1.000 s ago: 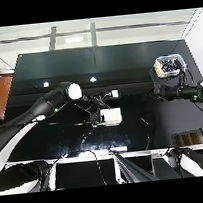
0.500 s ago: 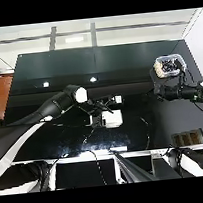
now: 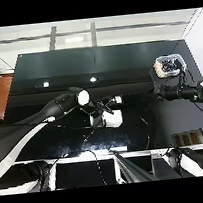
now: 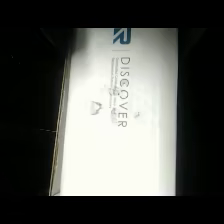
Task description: Fold the box and place the chain.
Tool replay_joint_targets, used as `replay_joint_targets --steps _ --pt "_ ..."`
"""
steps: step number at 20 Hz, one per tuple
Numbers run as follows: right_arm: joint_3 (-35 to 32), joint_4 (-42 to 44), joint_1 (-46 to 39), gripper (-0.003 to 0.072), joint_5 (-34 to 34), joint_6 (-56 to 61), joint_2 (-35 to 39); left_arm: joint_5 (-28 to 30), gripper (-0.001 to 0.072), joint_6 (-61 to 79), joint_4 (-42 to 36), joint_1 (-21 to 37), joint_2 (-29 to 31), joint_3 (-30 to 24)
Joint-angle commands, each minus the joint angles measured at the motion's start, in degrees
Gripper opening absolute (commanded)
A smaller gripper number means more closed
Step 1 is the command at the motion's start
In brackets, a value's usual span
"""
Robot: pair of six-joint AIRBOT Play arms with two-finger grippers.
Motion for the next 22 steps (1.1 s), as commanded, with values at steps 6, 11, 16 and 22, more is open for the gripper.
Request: replay_joint_targets --steps 6,11,16,22 --pt "0.0 0.0 0.0 0.0021 0.0 0.0 0.0 -0.7 0.0440 -0.3 0.6 -1.2 -1.9 0.0" --pt "0.0 0.0 0.0 0.0021 0.0 0.0 0.0 -7.5 0.0065 -4.5 8.5 -0.1 -1.6 3.3" --pt "0.0 0.0 0.0 0.0021 0.0 0.0 0.0 -11.9 0.0032 -9.6 11.5 9.6 2.2 7.2" --pt "0.0 0.0 0.0 0.0021 0.0 0.0 0.0 -6.8 0.0032 -26.2 12.5 35.5 4.3 10.5"
